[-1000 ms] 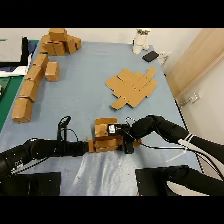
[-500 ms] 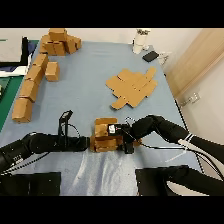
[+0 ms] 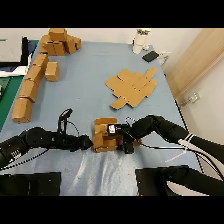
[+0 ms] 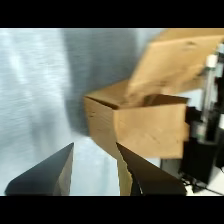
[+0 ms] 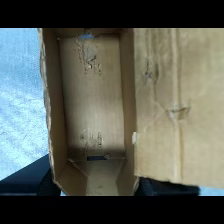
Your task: Fold the box.
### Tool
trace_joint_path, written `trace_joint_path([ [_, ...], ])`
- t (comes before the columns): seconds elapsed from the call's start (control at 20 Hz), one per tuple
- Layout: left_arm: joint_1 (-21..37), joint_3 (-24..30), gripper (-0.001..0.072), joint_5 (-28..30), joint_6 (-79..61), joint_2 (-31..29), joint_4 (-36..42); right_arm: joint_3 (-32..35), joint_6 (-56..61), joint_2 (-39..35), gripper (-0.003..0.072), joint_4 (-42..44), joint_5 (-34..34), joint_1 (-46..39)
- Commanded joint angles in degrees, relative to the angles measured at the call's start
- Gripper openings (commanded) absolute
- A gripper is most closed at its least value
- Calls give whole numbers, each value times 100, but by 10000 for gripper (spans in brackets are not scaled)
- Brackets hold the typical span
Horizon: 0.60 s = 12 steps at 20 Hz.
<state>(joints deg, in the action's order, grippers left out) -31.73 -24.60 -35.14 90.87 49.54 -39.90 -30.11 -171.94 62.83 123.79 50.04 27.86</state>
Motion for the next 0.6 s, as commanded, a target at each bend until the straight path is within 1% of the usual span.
trace_joint_path([
  [0.0,-9,-46,429,-35,-785,0,654,-4,0,0,499,2,0,-2],
  [0.2,-9,-46,430,-2,-787,7,649,-4,0,0,498,2,0,-2],
  [0.4,-9,-44,428,404,-767,74,656,-4,2,0,498,2,0,-2],
  [0.55,-11,-46,430,424,-629,170,772,-4,2,0,499,4,0,-2],
])
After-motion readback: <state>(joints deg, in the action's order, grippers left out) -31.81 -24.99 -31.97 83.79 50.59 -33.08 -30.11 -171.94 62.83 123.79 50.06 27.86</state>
